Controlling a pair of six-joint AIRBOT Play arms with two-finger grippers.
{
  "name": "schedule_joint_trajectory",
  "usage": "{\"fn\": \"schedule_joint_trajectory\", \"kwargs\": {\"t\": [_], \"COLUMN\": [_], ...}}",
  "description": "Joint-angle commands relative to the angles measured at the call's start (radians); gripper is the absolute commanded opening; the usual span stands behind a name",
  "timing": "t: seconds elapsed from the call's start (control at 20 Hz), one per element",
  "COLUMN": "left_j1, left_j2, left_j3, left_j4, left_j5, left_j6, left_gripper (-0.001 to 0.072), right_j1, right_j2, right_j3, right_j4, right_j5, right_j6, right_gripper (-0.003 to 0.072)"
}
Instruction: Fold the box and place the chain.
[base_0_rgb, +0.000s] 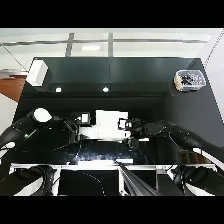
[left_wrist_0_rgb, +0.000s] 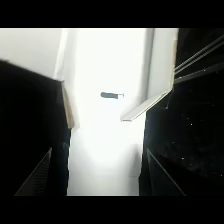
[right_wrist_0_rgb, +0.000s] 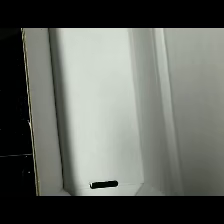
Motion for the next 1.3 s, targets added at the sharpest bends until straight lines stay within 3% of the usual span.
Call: {"fn": "schedule_joint_trajectory", "kwargs": {"t": [0.0,0.5,0.75,0.95,1.0,1.25], "left_j1": [-0.021,-0.039,-0.04,-0.04,-0.04,-0.04], "left_j2": [-0.023,-0.065,-0.065,-0.065,-0.065,-0.065], "left_j3": [-0.006,-0.006,-0.006,-0.006,-0.006,-0.006], "left_j4": [-0.015,-0.131,-0.176,-0.175,-0.175,-0.183], "left_j5": [0.028,0.032,-0.003,-0.03,-0.03,-0.03], "left_j6": [0.066,0.071,0.097,0.097,0.097,0.097], "left_gripper": [0.0683,0.0671,0.0396,0.0319,0.0259,0.0259], "right_j1": [0.0,0.0,0.0,0.0,0.0,0.0], "right_j2": [0.0,0.0,0.0,0.0,0.0,0.0], "right_j3": [-0.001,-0.001,-0.001,-0.001,-0.001,-0.001], "right_j4": [0.0,0.0,0.0,0.0,0.0,0.0], "right_j5": [0.0,0.0,0.0,0.0,0.0,0.0], "right_j6": [0.0,0.0,0.0,0.0,0.0,0.0], "right_gripper": [0.039,0.0389,0.0389,0.0389,0.0389,0.0389]}}
